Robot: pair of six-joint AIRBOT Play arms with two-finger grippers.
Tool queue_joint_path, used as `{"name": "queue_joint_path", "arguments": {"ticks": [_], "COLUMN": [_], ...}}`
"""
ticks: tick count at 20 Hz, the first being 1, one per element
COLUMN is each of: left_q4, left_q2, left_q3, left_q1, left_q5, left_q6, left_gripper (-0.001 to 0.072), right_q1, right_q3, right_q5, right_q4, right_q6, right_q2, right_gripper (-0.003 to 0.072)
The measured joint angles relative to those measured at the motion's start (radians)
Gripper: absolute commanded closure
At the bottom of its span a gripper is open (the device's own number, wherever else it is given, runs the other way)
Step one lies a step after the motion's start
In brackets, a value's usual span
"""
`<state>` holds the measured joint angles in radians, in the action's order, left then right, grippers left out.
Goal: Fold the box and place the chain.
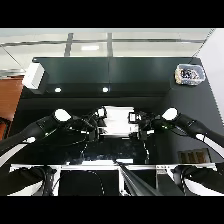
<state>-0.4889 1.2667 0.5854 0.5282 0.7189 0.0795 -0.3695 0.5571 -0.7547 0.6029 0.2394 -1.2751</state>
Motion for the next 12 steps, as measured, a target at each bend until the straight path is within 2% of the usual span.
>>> {"name": "queue_joint_path", "arguments": {"ticks": [1, 2, 6, 9, 12], "left_q4": [-0.001, -0.011, -0.135, -0.307, -0.449], "left_q2": [0.000, -0.003, -0.056, -0.145, -0.248], "left_q3": [0.000, 0.000, 0.000, 0.000, 0.000], "left_q1": [0.000, -0.001, -0.002, -0.020, -0.083], "left_q5": [0.000, -0.002, 0.004, 0.035, 0.060], "left_q6": [0.000, -0.001, -0.079, -0.229, -0.396], "left_gripper": [0.0512, 0.0681, 0.0682, 0.0682, 0.0681], "right_q1": [0.000, 0.000, 0.000, 0.000, 0.000], "right_q3": [0.000, 0.000, 0.000, 0.000, 0.000], "right_q5": [0.000, 0.000, 0.000, 0.000, 0.000], "right_q4": [0.000, 0.001, 0.000, 0.000, 0.000], "right_q6": [0.000, 0.001, 0.000, 0.000, 0.000], "right_q2": [0.000, 0.000, 0.000, 0.000, 0.000], "right_gripper": [0.0442, 0.0442, 0.0442, 0.0442, 0.0442]}}
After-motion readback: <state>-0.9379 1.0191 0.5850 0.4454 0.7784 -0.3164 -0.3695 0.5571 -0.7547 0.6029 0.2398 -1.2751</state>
